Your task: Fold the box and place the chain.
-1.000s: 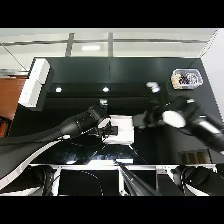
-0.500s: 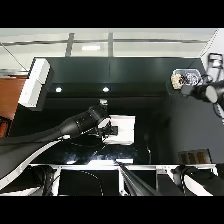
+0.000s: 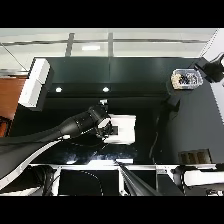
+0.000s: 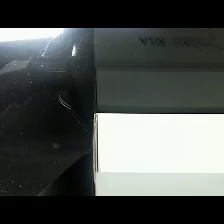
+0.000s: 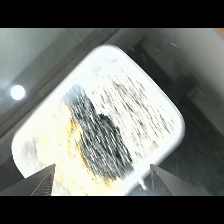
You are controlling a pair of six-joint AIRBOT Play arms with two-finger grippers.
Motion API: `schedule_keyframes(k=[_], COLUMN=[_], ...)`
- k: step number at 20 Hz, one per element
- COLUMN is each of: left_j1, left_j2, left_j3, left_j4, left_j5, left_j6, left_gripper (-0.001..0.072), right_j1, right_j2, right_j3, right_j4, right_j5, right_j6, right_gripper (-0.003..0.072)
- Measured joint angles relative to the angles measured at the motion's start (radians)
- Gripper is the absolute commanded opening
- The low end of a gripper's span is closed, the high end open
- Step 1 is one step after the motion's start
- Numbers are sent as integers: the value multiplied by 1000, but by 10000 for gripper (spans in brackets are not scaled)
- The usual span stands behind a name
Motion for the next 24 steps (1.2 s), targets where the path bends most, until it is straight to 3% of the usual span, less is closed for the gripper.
schedule_keyframes(k=[3,4,6,16,18,20,21,22,23,24], left_j1=[0,0,0,0,0,0,0,0,0,0], left_j2=[0,0,0,0,0,0,0,0,0,0], left_j3=[0,0,0,0,0,0,0,0,0,0], left_j4=[0,0,0,-3,-2,-1,0,0,0,0], left_j5=[0,0,-5,-43,-47,-49,-49,-50,-50,-50], left_j6=[0,0,0,0,0,0,0,0,0,0], left_gripper=[32,32,32,32,32,32,32,32,32,32], right_j1=[-11,-13,-15,-18,-18,-18,-16,-16,-16,-16], right_j2=[-150,-186,-244,-355,-365,-371,-373,-374,-375,-375], right_j3=[173,208,256,310,312,312,312,312,314,319], right_j4=[17,19,12,-63,-79,-83,-82,-76,-63,-50], right_j5=[73,88,108,138,146,148,148,149,153,160], right_j6=[12,15,21,30,29,27,22,12,2,-16], right_gripper=[670,614,602,601,356,208,198,64,14,14])
